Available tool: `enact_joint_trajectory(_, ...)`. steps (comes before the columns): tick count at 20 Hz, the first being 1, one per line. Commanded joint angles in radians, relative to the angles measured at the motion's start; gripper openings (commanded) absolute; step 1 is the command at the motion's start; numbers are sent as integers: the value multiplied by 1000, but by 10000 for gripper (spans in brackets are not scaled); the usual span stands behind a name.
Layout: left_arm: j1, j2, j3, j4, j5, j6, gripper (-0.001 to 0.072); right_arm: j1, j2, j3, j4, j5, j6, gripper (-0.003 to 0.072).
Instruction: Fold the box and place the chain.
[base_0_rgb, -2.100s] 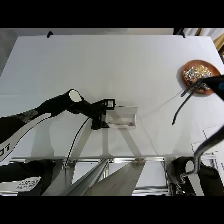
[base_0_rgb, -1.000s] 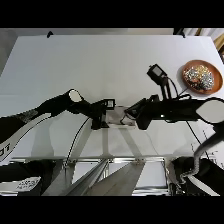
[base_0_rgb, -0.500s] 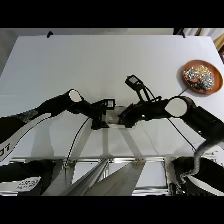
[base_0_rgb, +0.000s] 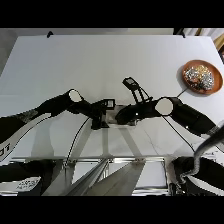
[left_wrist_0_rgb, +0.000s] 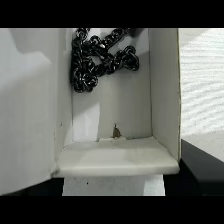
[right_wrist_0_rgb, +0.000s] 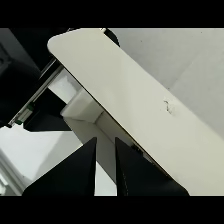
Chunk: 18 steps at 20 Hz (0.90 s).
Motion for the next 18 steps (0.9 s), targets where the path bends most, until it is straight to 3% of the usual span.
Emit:
enact_joint_trajectory(1, 0, 0, 0, 0, 0, 1, 312, -5, 24, 0, 25, 21, 18, 141)
enact_joint_trajectory(7, 0, 0, 0, 0, 0, 1, 312, -164, 313, 3, -36, 146, 55, 107)
enact_joint_trajectory(9, 0, 0, 0, 0, 0, 0, 312, -258, 407, 2, -208, 226, 164, 98)
enact_joint_trajectory(11, 0, 0, 0, 0, 0, 1, 312, -355, 454, 2, -476, 306, 300, 100)
enact_joint_trajectory(14, 0, 0, 0, 0, 0, 0, 312, -527, 426, 2, -722, 344, 354, 130)
enact_joint_trajectory(16, 0, 0, 0, 0, 0, 0, 312, -655, 369, 2, -730, 286, 345, 235)
enact_joint_trajectory(18, 0, 0, 0, 0, 0, 0, 312, -752, 278, 3, -729, 250, 337, 273)
